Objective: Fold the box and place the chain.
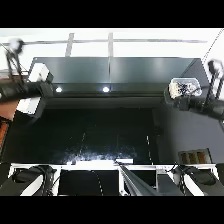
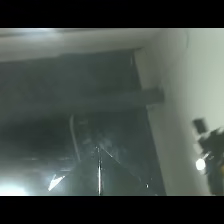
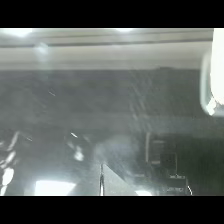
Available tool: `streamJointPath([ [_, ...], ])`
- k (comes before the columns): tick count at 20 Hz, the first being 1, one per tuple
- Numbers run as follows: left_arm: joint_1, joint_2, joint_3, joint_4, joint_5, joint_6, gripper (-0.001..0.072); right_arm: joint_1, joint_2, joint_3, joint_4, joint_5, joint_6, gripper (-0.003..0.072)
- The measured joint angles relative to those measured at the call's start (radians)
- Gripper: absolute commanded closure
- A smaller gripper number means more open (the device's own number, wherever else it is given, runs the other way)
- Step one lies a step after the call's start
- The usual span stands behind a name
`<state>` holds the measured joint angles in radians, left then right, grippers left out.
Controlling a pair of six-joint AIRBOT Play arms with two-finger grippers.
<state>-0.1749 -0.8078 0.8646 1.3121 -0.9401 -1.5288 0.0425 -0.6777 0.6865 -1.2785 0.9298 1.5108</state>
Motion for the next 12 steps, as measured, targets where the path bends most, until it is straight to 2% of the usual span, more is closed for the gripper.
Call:
streamJointPath([
  [2,-0.050,0.076,-0.126,0.028,0.055,-0.033,0.0684,0.001,0.032,-0.076,-0.016,-0.027,0.013,0.0666],
  [5,-0.085,0.143,-0.220,0.048,0.095,-0.058,0.0683,0.002,0.053,-0.129,-0.027,-0.029,0.027,0.0666],
  [12,-0.103,0.180,-0.272,0.058,0.127,-0.075,0.0683,0.002,0.065,-0.157,-0.034,-0.030,0.034,0.0665],
])
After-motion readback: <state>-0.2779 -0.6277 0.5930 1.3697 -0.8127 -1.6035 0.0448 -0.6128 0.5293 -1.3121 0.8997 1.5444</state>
